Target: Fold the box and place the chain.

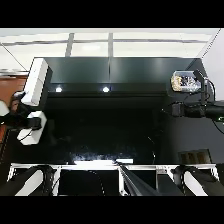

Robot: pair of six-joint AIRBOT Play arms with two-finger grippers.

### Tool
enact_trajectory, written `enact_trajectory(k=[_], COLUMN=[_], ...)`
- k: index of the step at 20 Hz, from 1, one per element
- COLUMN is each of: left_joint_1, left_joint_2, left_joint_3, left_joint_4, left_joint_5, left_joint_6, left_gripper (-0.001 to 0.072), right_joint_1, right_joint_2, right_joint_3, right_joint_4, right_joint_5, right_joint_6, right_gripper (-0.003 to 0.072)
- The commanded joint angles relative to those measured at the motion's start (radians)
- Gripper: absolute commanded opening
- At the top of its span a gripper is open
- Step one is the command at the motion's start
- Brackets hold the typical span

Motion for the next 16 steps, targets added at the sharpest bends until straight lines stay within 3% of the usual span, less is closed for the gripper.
enact_trajectory(k=[1, 3, 8, 15, 16], left_joint_1=[0.259, 0.32, 0.325, 0.301, 0.295], left_joint_2=[0.002, -0.015, -0.039, -0.248, -0.271], left_joint_3=[-0.028, -0.028, -0.023, 0.1, 0.122], left_joint_4=[-0.108, -0.234, -0.26, -0.354, -0.349], left_joint_5=[0.04, 0.08, 0.277, 0.308, 0.312], left_joint_6=[0.165, 0.399, 0.56, 0.673, 0.672], left_gripper=[0.035, 0.035, 0.035, 0.0356, 0.0447], right_joint_1=[0.0, 0.0, 0.0, 0.0, 0.0], right_joint_2=[0.0, 0.0, 0.0, 0.0, 0.0], right_joint_3=[0.0, 0.0, 0.0, 0.0, 0.0], right_joint_4=[0.0, 0.0, 0.003, 0.004, 0.004], right_joint_5=[-0.003, -0.007, -0.036, -0.064, -0.064], right_joint_6=[0.007, 0.01, 0.018, 0.04, 0.043], right_gripper=[0.0011, 0.0011, 0.0011, 0.001, 0.0011])
